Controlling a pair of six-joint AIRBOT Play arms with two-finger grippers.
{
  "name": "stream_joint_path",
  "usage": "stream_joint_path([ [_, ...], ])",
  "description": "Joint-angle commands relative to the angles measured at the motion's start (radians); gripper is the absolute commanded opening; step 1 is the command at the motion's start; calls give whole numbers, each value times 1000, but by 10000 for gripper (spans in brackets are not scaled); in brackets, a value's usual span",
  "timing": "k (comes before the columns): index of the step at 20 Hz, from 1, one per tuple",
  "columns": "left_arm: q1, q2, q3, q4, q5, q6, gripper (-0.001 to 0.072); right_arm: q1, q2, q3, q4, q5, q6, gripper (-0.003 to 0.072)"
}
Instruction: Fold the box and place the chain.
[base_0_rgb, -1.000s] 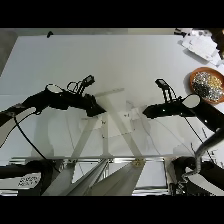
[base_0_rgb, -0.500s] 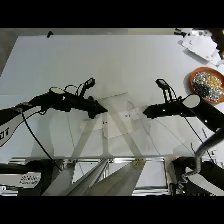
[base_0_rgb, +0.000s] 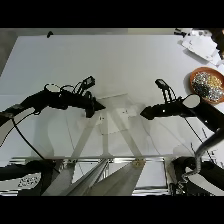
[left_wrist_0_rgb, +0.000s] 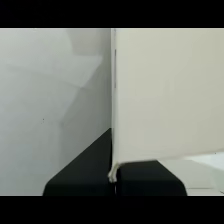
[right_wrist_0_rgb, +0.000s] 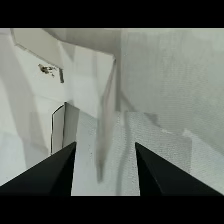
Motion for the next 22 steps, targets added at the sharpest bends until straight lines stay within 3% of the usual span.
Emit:
stream_joint_path([
  [1,-21,50,1,39,12,104,6,1,45,10,-26,50,0,427],
  [5,-109,49,2,42,31,173,6,-29,192,45,-165,192,39,435],
  [6,-134,49,2,43,47,182,6,-48,240,46,-216,233,48,466],
  [10,-211,47,2,40,157,205,6,-94,387,45,-386,368,48,466],
  [22,-232,-65,2,-59,254,221,8,-96,432,45,-394,355,48,465],
])
